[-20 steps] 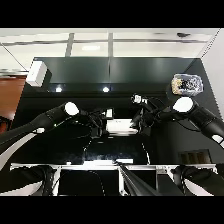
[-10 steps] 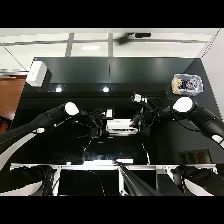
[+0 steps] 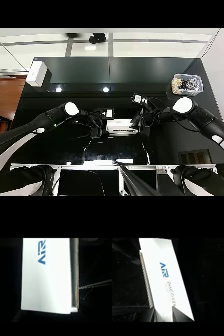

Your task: Fold the box and place the chain.

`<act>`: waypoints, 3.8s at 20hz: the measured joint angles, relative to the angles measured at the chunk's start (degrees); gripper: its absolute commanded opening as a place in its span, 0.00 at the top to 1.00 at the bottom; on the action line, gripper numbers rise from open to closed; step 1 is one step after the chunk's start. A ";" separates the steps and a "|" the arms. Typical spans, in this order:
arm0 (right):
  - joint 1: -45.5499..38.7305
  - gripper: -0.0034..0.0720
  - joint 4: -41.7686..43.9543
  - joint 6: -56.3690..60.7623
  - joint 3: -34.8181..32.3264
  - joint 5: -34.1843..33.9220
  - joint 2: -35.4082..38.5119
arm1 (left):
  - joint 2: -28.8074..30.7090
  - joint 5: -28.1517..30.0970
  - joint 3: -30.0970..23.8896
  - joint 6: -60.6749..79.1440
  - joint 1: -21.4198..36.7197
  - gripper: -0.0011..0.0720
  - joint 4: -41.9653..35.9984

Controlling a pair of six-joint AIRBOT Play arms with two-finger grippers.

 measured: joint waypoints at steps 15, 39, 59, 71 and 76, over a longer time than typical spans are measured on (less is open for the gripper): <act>0.00 0.59 -0.09 2.64 -0.22 0.66 0.00 | 0.00 -0.04 0.00 0.00 0.00 0.76 -0.02; -0.59 0.60 -0.31 7.04 1.51 3.50 0.00 | 0.00 -0.02 0.00 0.00 0.00 0.76 -0.02; -1.38 0.94 26.29 31.74 -9.42 -3.21 -6.64 | 0.00 0.02 0.00 -0.15 0.00 0.76 -0.07; -3.82 0.94 18.45 32.13 -5.33 -0.79 -5.46 | -0.02 0.11 0.00 0.00 0.00 0.76 -0.11; -15.47 0.94 15.89 33.22 -0.02 12.04 2.89 | 0.81 -0.42 0.35 -2.10 0.00 0.02 1.14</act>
